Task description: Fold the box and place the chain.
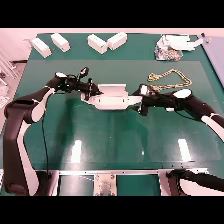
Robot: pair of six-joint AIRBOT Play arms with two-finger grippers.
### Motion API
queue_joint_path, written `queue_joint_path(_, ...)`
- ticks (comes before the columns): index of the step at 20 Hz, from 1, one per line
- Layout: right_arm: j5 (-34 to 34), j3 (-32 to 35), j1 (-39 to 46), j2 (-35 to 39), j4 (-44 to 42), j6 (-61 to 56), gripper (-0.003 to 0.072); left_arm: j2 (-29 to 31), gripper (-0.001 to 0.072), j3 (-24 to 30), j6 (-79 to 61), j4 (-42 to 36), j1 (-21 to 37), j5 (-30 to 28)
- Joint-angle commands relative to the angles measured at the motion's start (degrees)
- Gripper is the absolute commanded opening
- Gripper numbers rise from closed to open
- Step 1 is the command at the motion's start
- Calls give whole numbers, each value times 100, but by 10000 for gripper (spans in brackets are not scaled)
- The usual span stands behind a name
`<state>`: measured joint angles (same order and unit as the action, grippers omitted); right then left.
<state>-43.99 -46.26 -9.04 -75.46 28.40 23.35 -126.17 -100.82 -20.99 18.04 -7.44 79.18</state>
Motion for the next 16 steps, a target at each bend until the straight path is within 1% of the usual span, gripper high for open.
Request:
queue_joint_path(1, 695, 297, -501, 105, 76, 111, 682, 2, 21, 0, -2, -2, 4, 35)
queue_joint_path(5, 1519, 435, -964, -7, 79, 131, 683, 2, 20, 0, -2, -4, 4, 96)
queue_joint_path(8, 1637, 433, -1040, -326, 59, 136, 682, 2, 21, 0, -2, -4, 4, 98)
queue_joint_path(12, 2083, 426, -1099, -481, 55, 275, 683, 2, 21, 0, -2, -4, 4, 125)
queue_joint_path(13, 2216, 404, -1113, -481, -59, 280, 683, 2, 21, 0, -2, -4, 4, 125)
queue_joint_path(16, 2212, 289, -1113, -481, -614, 374, 682, 2, 21, 0, -2, -4, 4, 142)
